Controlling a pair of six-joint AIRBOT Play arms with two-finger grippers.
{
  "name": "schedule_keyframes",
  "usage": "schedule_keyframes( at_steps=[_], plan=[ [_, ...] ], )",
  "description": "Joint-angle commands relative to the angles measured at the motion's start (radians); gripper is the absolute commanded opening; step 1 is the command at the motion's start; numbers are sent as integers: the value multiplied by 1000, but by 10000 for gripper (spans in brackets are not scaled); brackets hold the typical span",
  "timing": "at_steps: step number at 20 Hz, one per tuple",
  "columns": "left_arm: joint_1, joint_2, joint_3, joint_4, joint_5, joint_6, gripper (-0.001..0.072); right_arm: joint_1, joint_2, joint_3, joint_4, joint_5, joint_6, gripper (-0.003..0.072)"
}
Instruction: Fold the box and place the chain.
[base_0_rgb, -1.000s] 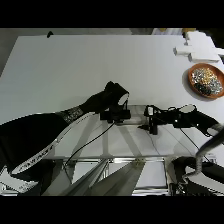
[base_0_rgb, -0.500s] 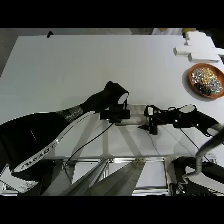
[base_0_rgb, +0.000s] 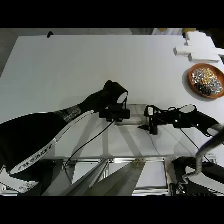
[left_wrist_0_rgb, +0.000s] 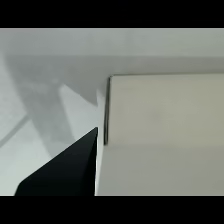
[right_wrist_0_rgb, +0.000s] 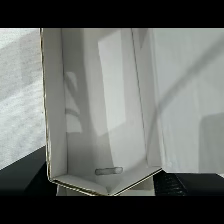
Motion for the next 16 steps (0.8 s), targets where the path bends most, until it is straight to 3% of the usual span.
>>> schedule_keyframes(
  at_steps=[1,2,5,6,9,11,14,16],
  plan=[
    [29,75,1,-29,-22,174,225,0,1,0,0,0,0,399],
    [45,105,1,-36,-20,188,231,0,1,0,0,0,0,399],
    [100,200,1,-96,-52,316,455,0,1,0,0,0,0,399],
    [124,230,1,-126,-85,376,489,0,1,0,0,0,0,399],
    [212,320,-4,-184,-211,639,509,0,1,0,0,0,0,399],
    [271,386,-71,-193,-210,925,513,0,1,0,0,0,0,399],
    [365,480,-313,-310,-58,1558,512,0,1,0,0,0,0,399],
    [417,501,-504,-413,142,2006,493,0,1,0,0,0,0,399]
  ],
)
